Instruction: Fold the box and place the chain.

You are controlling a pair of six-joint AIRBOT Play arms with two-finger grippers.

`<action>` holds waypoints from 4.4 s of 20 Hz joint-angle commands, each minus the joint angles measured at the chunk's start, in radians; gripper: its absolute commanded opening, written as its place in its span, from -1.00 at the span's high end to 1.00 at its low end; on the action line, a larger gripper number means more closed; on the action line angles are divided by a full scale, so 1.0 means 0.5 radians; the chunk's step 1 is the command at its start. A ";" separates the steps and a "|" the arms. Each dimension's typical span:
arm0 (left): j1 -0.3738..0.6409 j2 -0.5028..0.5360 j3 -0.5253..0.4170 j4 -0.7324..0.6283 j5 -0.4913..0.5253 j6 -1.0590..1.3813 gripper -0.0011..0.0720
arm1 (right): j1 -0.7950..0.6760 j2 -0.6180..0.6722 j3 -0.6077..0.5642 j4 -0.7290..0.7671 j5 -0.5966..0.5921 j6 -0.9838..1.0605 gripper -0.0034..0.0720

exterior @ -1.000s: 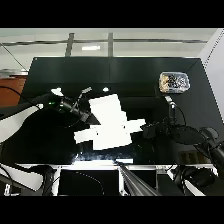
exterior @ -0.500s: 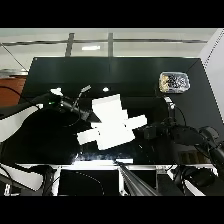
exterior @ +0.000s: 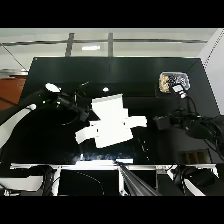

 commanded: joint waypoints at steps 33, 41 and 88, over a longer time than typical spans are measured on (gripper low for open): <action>-0.336 0.322 -0.468 0.188 0.851 1.175 0.89 | 0.484 -0.439 -0.053 0.861 0.170 -1.817 -0.95; -0.335 0.320 -0.467 0.190 0.861 1.175 0.89 | 0.748 -0.439 -0.287 1.067 0.327 -2.168 -0.95; -0.335 0.307 -0.467 0.189 0.840 1.174 0.89 | 0.726 -0.513 -0.179 1.194 0.893 -2.066 -0.95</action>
